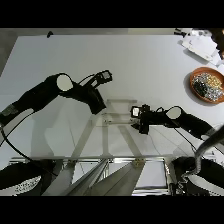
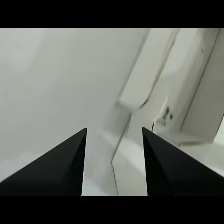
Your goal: Fold the box and place the chain.
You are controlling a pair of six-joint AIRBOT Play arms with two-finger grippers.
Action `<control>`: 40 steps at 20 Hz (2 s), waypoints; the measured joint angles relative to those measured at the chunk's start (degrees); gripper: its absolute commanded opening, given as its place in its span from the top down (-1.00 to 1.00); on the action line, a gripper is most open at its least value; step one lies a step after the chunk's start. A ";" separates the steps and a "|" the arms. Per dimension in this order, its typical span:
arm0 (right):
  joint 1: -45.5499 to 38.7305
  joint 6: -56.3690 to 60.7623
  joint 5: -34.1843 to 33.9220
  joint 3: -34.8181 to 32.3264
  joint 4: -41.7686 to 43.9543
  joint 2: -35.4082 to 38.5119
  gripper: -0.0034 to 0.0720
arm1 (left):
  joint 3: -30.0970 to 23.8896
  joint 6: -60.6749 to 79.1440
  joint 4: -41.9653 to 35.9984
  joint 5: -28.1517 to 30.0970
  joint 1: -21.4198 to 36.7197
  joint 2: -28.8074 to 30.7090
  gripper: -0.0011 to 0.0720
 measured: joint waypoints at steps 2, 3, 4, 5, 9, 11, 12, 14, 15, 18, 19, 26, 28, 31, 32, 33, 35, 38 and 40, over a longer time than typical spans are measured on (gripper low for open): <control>0.00 0.00 0.00 0.00 0.02 0.00 0.24 | 0.00 -1.88 2.10 -3.80 1.20 0.39 -0.12; 0.00 0.00 0.00 0.00 0.02 0.00 0.24 | 0.00 -2.32 2.62 -5.07 1.53 0.52 -0.12; 0.00 0.00 0.00 0.00 0.02 0.00 0.24 | -0.09 -2.71 3.08 -6.23 1.77 0.59 -0.12; 0.00 0.00 0.00 0.00 0.02 0.00 0.24 | -0.33 -2.95 3.45 -7.17 1.92 0.68 -0.12; 0.00 0.00 0.00 0.00 0.04 0.00 0.24 | -2.89 -2.71 3.93 -9.31 2.21 0.76 0.08; 0.00 0.00 0.02 0.00 0.04 0.00 0.24 | -4.66 -1.66 4.04 -10.27 2.27 0.76 0.30; 0.00 0.00 0.00 0.00 0.04 0.00 0.24 | -5.46 -0.94 3.67 -10.60 2.27 0.76 0.62; 0.00 0.00 0.02 0.00 0.04 -0.02 0.24 | -6.56 0.46 3.17 -11.02 2.29 0.79 0.95; 0.00 0.00 0.00 0.00 0.04 0.00 0.24 | -6.88 1.07 2.80 -11.15 2.29 0.79 0.96; 0.00 0.00 0.00 0.00 0.04 0.00 0.24 | -7.45 2.10 2.21 -9.05 2.29 1.77 0.96; 0.00 0.00 0.02 0.00 0.04 0.00 0.24 | -7.56 2.23 2.14 -7.50 2.29 2.51 0.96; 0.00 0.00 0.00 0.00 0.04 0.00 0.24 | -8.48 7.06 3.39 0.37 0.59 8.48 0.95; 0.00 0.00 0.00 0.00 0.04 0.00 0.24 | -9.31 10.19 3.26 1.40 -0.87 8.79 0.95; 0.00 0.02 0.00 0.00 0.04 0.00 0.24 | -10.43 13.03 3.26 4.00 -2.16 7.82 0.95; 0.00 0.02 0.00 0.00 0.04 0.00 0.24 | -10.60 13.49 3.23 4.92 -2.38 7.28 0.95; 0.00 0.02 0.00 0.00 0.04 0.00 0.24 | -10.78 14.10 3.21 5.79 -2.54 6.64 0.95; 0.00 0.02 0.00 0.00 0.04 0.00 0.24 | -10.95 15.52 3.21 6.54 -2.78 5.40 0.95; 0.00 0.02 0.00 0.00 0.04 -0.02 0.24 | -11.08 18.73 3.21 6.73 -2.89 3.32 0.93; 0.00 0.02 0.00 0.00 0.04 0.00 0.24 | -11.08 21.18 3.17 6.75 -2.91 2.08 0.59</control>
